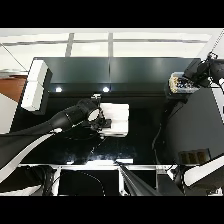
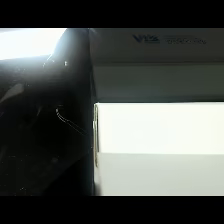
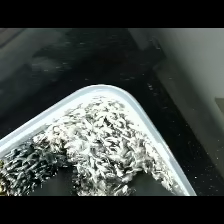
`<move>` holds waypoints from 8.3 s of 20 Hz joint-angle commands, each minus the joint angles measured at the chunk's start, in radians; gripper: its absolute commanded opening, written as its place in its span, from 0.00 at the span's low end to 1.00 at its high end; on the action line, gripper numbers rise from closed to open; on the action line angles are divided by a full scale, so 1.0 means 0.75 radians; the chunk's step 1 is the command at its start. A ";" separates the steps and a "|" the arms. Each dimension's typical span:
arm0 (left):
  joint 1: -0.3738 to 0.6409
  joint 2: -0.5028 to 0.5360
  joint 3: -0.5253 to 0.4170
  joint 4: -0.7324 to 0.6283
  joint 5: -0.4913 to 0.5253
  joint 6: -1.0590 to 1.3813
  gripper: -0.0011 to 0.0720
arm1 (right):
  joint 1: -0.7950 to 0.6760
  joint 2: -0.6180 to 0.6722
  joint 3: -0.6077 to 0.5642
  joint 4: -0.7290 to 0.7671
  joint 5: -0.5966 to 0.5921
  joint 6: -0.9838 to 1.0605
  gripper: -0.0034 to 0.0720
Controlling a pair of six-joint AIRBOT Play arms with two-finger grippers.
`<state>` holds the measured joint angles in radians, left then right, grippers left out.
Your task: Fold the box and place the chain.
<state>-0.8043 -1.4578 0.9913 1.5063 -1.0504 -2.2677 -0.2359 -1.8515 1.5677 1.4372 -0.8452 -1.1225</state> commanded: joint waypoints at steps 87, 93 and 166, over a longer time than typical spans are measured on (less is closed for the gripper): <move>0.002 -0.001 -0.001 -0.031 -0.002 0.001 0.05 | 0.557 1.052 -1.201 0.914 -0.078 -2.104 0.97; 0.002 -0.001 -0.001 -0.030 0.001 0.001 0.05 | 0.739 0.921 -1.230 0.941 0.053 -2.290 0.97; 0.157 0.358 0.183 0.233 -0.419 0.619 0.68 | 0.303 1.225 -0.668 0.834 -0.584 -1.241 0.78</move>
<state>-0.7475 -1.2945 1.1507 1.5871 -1.2938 -1.9530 -0.0044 -0.9337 1.0657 2.0766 -1.2800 -2.0533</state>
